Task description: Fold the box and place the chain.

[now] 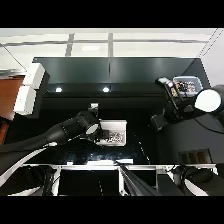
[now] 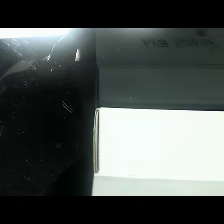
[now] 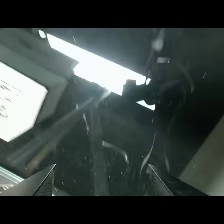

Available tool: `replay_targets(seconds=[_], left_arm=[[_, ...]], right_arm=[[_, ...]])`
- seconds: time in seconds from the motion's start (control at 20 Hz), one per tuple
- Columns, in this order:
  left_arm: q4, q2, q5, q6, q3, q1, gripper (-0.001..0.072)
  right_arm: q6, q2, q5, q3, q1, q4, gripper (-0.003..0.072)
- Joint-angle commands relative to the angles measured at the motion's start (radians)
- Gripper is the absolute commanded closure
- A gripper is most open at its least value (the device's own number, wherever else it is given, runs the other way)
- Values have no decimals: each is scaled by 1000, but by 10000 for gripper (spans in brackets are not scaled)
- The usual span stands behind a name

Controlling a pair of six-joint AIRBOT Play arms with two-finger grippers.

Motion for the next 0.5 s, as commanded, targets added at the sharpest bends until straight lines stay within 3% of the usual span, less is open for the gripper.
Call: replay_targets(seconds=[0.0,0.1,0.15,0.35,0.45], left_arm=[[5,2,-23,-4,16,0,681],[4,2,-29,-4,25,1,674],[4,2,-42,-4,31,1,602],[5,5,-93,21,69,1,138],[8,14,-135,65,99,1,130]], right_arm=[[2,3,-44,-103,10,29,-20],[1,3,-44,-108,14,43,-20],[1,3,-45,-108,13,55,-20],[1,3,-52,-108,14,69,-20],[-1,3,-52,-108,14,69,-20]])
